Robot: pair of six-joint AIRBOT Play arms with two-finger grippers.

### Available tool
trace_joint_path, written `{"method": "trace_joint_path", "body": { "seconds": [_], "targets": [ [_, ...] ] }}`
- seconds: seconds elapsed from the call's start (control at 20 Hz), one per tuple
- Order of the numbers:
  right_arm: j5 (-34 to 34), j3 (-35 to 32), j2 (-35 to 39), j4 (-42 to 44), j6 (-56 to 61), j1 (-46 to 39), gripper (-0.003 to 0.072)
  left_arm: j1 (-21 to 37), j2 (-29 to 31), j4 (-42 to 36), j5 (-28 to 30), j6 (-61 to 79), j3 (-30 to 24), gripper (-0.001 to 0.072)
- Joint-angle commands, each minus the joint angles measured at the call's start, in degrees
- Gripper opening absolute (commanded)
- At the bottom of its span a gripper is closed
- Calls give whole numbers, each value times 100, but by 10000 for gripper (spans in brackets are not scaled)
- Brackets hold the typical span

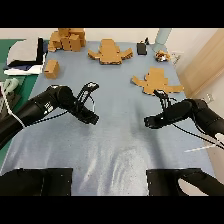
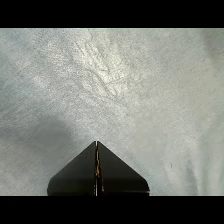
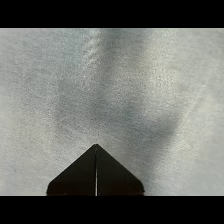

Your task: Fold the box.

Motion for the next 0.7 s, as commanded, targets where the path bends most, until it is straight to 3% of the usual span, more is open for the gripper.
{"method": "trace_joint_path", "body": {
  "seconds": [0.0, 0.4, 0.5, 0.65],
  "targets": [
    [20, 2, -4, 0, 0, -2, 5, 7, 4, 0, 2, 0, 0, 14],
    [243, -15, -7, 334, 4, -2, 5, 7, 4, 0, 2, 0, 0, 14],
    [339, 4, -118, 424, 555, -13, 5, 7, 4, 0, 2, 0, 0, 14],
    [299, 664, -706, -1224, 1858, -481, 16, 4, 4, 0, 2, 0, 0, 14]
  ]
}}
